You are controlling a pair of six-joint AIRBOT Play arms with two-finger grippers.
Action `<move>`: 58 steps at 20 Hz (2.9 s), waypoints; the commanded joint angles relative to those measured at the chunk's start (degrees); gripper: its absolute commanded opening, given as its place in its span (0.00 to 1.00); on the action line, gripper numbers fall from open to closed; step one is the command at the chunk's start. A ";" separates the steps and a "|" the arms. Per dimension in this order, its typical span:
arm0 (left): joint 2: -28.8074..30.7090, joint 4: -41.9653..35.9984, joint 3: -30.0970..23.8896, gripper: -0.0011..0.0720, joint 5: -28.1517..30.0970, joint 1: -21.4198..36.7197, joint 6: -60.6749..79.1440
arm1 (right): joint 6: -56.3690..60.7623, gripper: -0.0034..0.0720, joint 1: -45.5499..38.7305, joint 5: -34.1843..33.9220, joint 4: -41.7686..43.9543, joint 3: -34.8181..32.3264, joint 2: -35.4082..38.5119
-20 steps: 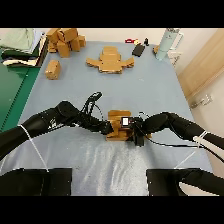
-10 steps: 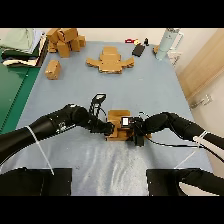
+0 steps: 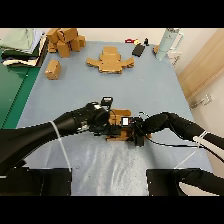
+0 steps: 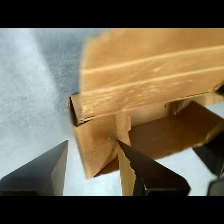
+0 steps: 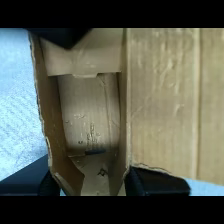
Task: Fold the box.
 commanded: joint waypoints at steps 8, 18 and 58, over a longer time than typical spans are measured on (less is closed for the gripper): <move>-11.47 9.64 11.28 0.66 -10.54 -3.15 -12.02 | 0.00 0.63 -0.02 0.00 0.02 -0.02 0.00; -12.87 9.33 11.30 0.03 -8.20 -3.02 -12.68 | 0.00 0.63 -0.02 0.02 0.00 -0.04 0.00; -11.41 -25.42 15.93 0.03 -26.56 32.02 79.28 | 0.00 0.63 -0.02 0.02 0.00 -0.02 0.00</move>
